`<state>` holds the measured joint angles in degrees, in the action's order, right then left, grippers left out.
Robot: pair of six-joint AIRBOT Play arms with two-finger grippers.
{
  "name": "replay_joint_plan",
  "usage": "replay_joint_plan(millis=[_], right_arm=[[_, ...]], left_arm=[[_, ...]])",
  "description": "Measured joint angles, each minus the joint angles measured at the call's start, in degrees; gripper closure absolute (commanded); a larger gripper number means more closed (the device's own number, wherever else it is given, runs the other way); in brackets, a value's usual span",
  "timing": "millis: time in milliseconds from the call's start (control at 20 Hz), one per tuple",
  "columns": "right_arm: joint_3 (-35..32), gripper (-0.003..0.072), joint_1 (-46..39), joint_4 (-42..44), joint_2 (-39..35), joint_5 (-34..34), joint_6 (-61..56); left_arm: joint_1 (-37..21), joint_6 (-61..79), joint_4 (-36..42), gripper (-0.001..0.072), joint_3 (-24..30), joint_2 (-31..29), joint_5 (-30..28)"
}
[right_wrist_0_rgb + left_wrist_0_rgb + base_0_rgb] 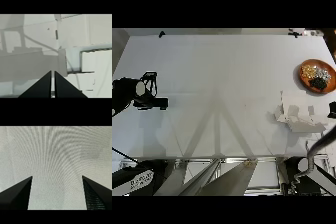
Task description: Fold the box and place the chain.
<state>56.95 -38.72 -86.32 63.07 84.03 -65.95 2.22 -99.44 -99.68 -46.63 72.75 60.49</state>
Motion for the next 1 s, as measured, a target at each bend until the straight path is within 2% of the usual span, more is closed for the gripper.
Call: replay_joint_plan(millis=[100,150,200,250,300,650,800,1000], right_arm=[[1.4,0.0651,0.0,-1.3,0.2,0.3,0.5],[1.9,0.0628,0.0,-1.9,0.4,0.4,1.0],[2.2,0.0505,0.0,-2.6,0.7,0.3,1.3],[2.4,0.0297,0.0,-3.3,1.2,0.3,1.8],[2.6,0.0242,0.0,-4.4,1.8,0.2,2.3],[3.9,0.0234,-3.8,-11.2,5.5,-6.6,3.0],[7.4,0.024,-9.4,-4.1,9.2,-7.3,4.9],[12.2,0.024,-16.1,3.5,17.0,-3.7,7.6]], left_arm=[[0.0,0.0,0.0,0.0016,0.0,0.0,0.0],[0.0,0.0,0.0,0.0016,0.0,0.0,0.0],[0.0,0.0,0.0,0.0016,0.0,0.0,0.0],[0.0,0.0,0.0,0.0016,0.0,0.0,0.0],[0.0,0.0,0.0,0.0016,0.0,0.0,0.0],[0.0,0.0,0.0,0.0016,0.0,0.0,0.0],[0.0,0.0,0.0,0.0016,0.0,0.0,0.0],[0.0,0.0,0.0,0.0016,0.0,0.0,0.0]])
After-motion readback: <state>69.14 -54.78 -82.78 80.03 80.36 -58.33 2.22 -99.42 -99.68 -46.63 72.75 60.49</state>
